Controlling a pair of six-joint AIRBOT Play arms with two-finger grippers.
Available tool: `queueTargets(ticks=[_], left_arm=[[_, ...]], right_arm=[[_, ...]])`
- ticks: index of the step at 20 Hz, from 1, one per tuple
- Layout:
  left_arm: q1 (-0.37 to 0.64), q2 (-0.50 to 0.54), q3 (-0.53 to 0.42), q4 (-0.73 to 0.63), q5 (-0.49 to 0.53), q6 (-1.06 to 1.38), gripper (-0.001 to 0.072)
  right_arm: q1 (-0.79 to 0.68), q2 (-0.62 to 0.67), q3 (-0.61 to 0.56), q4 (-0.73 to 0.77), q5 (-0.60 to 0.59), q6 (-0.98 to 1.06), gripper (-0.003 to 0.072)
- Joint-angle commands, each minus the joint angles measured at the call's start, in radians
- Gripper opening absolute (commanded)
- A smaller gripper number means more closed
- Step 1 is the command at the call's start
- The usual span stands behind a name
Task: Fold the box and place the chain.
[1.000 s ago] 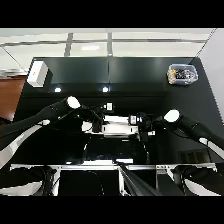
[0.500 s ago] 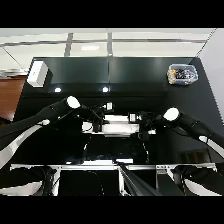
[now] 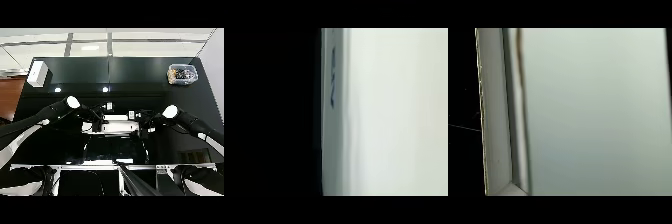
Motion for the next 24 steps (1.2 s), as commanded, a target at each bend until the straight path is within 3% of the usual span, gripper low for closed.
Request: queueTargets(ticks=[1, 24], left_arm=[[0.0, 0.0, 0.001, -0.001, -0.002, 0.002, 0.0025], [0.0, 0.0, 0.001, -0.001, -0.018, 0.002, 0.0026]], right_arm=[[0.0, -0.008, 0.001, -0.001, 0.001, 0.002, 0.0637], [-0.003, -0.034, 0.001, -0.002, -0.006, -0.006, 0.0637]])
